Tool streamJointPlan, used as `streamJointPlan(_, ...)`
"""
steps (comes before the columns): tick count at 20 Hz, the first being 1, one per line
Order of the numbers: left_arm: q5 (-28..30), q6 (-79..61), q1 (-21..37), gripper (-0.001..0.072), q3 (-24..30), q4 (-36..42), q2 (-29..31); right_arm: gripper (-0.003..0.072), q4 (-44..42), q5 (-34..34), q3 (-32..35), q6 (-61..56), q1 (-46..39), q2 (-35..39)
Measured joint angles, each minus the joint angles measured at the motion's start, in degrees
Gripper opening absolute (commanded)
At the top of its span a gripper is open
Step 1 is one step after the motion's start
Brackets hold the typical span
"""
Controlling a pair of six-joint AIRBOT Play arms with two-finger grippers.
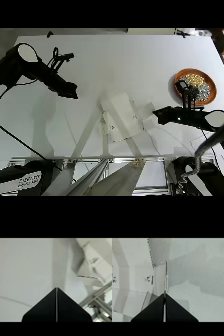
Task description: Fold the box and place the chain.
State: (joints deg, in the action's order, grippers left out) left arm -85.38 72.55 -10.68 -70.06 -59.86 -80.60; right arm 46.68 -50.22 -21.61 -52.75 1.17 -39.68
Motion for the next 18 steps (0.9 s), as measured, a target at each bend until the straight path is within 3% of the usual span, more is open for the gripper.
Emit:
streamJointPlan(3, 1.66, -2.45, -2.10, 0.0004, 3.85, 3.74, 0.22, 0.0016, 0.00, 0.07, 2.08, -0.20, 0.11, 2.34)
streamJointPlan(6, 9.03, -5.27, -5.53, 0.0024, 7.87, 5.46, 0.33, 0.0017, 0.00, 0.28, 2.95, 0.15, 0.13, 3.30)
streamJointPlan(9, 17.14, -9.75, -9.84, 0.0290, 10.01, 7.21, -0.02, 0.0017, 0.00, 0.42, 3.30, 0.48, 0.13, 3.65)
streamJointPlan(12, 22.23, -14.32, -13.03, 0.0294, 10.82, 9.20, -0.52, 0.0017, -0.02, 0.42, 3.43, 0.66, 0.13, 3.78)
streamJointPlan(13, 23.15, -15.43, -13.53, 0.0342, 10.95, 9.60, -0.68, 0.0017, -0.04, 0.44, 3.43, 0.68, 0.13, 3.80)
streamJointPlan(15, 23.80, -17.22, -13.64, 0.0515, 11.15, 10.27, -0.90, 0.0017, -0.07, 0.44, 3.45, 0.70, 0.13, 3.82)
streamJointPlan(18, 22.29, -19.91, -12.00, 0.0529, 11.30, 12.00, -1.33, 0.0017, -0.55, 0.42, 3.45, 1.27, 0.13, 3.82)
